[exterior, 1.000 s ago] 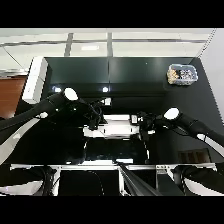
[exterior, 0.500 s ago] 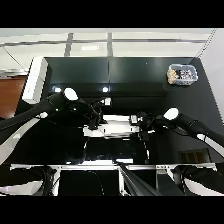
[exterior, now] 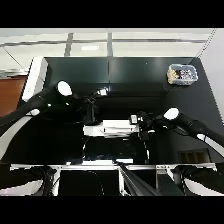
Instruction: Fold the box and place the chain.
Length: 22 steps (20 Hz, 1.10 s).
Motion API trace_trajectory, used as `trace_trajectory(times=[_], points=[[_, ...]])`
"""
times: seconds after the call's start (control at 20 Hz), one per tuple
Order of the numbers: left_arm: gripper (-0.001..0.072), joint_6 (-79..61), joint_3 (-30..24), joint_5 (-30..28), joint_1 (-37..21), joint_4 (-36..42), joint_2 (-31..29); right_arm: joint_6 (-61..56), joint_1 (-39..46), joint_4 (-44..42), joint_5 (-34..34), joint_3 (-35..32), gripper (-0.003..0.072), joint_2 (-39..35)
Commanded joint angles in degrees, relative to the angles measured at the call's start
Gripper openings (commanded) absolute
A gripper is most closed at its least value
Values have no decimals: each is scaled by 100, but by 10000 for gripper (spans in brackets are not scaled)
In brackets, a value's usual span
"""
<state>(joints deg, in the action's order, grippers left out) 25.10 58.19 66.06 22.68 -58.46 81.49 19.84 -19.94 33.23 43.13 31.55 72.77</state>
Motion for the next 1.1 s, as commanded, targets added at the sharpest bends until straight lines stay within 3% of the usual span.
trace_trajectory(times=[0.0, 0.05, 0.1, 0.2, 0.3, 0.45, 0.6, 0.85, 1.05], points=[[530, 2050, 157, 1257, -396, -1300, -212, -4, -4, 0, 13, 0, 461, 2], [247, 2406, 157, 1714, -542, -1213, -212, -4, -4, 0, 13, 0, 460, 2], [21, 2553, 131, 2122, -662, -944, -208, -4, -4, -2, 13, 0, 460, 2], [23, 2590, -109, 2671, -785, 299, -212, -4, -4, -2, 13, -2, 458, 2], [22, 2555, -590, 2415, -625, 1679, -212, 0, -4, 4, 37, -2, 183, 2], [23, 2337, -1364, 879, 42, 3060, -210, 0, -4, 0, 26, -2, 195, 2], [23, 1340, -1427, 66, 343, 4358, -212, -4, -4, -4, 24, -2, 195, 2], [23, 1261, -1226, -1534, -44, 4503, -210, -4, -4, -4, 24, 0, 196, 2], [23, 1268, -1228, -2094, -133, 3880, -192, -4, -4, -4, 26, 0, 196, 2]])
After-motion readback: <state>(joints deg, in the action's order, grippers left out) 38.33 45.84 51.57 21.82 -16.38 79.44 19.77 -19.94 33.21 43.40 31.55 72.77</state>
